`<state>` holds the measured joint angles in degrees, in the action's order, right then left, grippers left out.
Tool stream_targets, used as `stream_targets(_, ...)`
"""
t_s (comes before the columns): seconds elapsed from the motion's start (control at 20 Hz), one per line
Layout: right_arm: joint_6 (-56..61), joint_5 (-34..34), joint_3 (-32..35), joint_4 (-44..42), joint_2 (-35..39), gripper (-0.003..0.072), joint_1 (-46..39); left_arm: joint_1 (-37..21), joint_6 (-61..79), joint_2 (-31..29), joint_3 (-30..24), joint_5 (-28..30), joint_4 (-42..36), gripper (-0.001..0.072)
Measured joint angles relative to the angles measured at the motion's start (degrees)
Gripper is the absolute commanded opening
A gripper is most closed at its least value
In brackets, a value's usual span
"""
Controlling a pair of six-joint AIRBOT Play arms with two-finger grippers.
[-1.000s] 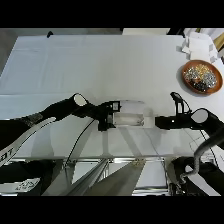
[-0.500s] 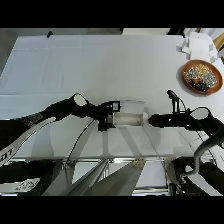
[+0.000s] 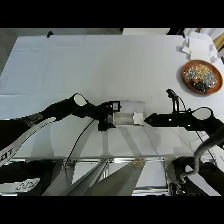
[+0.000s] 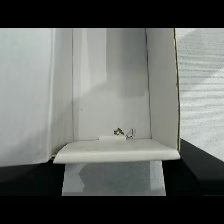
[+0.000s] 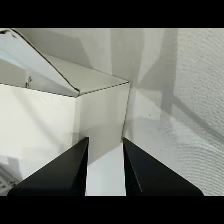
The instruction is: Fold the box and place the chain.
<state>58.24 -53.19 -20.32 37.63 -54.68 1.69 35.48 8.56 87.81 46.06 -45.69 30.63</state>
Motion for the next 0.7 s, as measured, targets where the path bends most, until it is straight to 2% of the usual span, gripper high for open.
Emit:
stream_targets(0.25,-0.2,-1.4,0.0,-0.1,2.9,0.0301,0.0,0.0,0.0,0.0,0.0,0.0,0.0,0.0392)
stream_targets(0.3,-0.2,-1.4,0.0,0.0,3.3,0.0334,0.0,0.0,0.0,0.0,0.0,0.0,0.0,0.0392)
stream_targets(0.45,-0.2,-1.5,0.0,0.3,4.1,0.0337,0.2,0.0,0.0,0.0,0.0,0.0,0.0,0.0392)
stream_targets(0.65,0.9,-0.1,-0.4,3.3,4.4,0.0341,2.7,0.0,0.0,0.0,0.0,0.0,0.0,0.0392)
stream_targets(0.7,2.1,0.6,-0.9,4.5,4.4,0.0361,3.7,0.0,0.0,0.0,0.0,0.0,0.0,0.0392)
